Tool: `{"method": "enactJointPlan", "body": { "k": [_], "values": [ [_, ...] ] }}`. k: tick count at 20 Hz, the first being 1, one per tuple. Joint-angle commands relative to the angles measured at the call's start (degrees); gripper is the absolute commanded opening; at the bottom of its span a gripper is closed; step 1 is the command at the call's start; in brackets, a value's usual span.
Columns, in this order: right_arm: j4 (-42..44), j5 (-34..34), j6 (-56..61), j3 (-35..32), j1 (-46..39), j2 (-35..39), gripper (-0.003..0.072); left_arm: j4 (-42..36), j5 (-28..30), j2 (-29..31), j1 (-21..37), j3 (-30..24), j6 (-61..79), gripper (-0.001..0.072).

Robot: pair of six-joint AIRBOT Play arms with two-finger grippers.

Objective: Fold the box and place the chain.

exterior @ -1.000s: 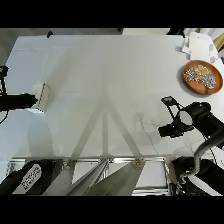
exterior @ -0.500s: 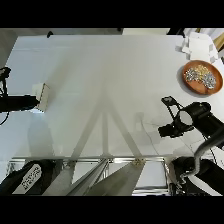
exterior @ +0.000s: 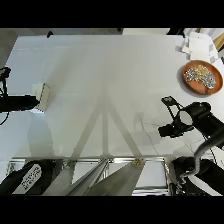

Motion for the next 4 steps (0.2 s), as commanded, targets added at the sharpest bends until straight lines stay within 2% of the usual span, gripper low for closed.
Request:
{"method": "enactJointPlan", "body": {
  "k": [1, 4],
  "values": [
    [0.02, 0.02, 0.0, -0.02, 0.02, -0.02, 0.001, 0.02, 0.02, 0.04, 0.0, 0.07, 0.02, 0.0014],
    [0.02, 0.02, 0.0, -0.02, 0.02, 0.0, 0.001, 0.02, 0.02, 0.04, 0.0, 0.07, 0.02, 0.0014]
  ]
}}
